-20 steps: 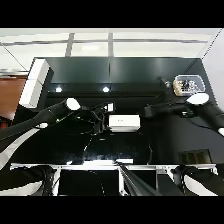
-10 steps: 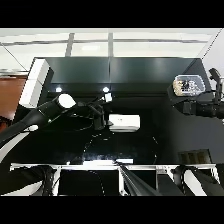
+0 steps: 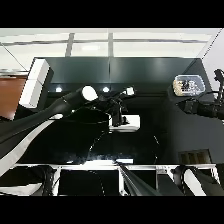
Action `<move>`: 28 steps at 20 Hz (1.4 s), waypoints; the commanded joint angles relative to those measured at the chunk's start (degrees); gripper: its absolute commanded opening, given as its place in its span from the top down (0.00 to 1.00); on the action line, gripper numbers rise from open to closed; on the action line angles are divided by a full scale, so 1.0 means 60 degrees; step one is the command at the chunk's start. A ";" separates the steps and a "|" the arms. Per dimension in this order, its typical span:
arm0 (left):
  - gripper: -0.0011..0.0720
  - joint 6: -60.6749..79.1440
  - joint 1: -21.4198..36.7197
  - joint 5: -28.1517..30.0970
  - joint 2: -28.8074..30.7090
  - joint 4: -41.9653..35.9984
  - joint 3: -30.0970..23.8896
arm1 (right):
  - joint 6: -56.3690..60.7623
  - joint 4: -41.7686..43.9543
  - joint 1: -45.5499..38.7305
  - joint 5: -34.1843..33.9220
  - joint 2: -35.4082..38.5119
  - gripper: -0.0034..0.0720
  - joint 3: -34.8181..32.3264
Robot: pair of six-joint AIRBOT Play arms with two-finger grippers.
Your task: Fold the box and place the chain.
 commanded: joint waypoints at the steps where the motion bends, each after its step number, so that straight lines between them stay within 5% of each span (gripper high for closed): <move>1: 0.01 -0.0685 -0.0095 -0.0790 -0.0594 0.0841 0.0561 | -0.0011 -0.0047 -0.0004 -0.0051 0.0011 0.93 -0.0011; 10: 0.01 -0.0572 -0.0124 -0.1443 -0.0597 0.0954 0.0565 | -0.0007 -0.0036 -0.0004 -0.0062 0.0011 0.93 -0.0011; 17: 0.01 -0.0630 -0.0998 -0.0415 -0.0940 0.3002 0.0565 | 0.0000 0.0036 -0.0004 -0.0062 0.0011 0.93 -0.0011; 21: 0.01 -0.0805 -0.1242 0.0204 -0.1126 0.3024 0.0568 | 0.0000 0.0062 -0.0004 -0.0062 0.0011 0.93 -0.0011; 22: 0.07 -0.1530 -0.1253 0.0178 -0.1115 0.3187 0.0597 | 0.0007 0.0062 -0.0004 -0.0058 0.0011 0.93 -0.0011; 24: 0.53 -0.3483 -0.1104 -0.0364 -0.1111 0.4098 0.0838 | 0.0073 0.0066 -0.0004 -0.0058 0.0011 0.93 -0.0011; 28: 0.54 -0.5956 -0.0113 -0.2098 -0.0674 0.4401 0.1031 | 0.0106 0.0062 -0.0004 -0.0022 0.0011 0.93 -0.0011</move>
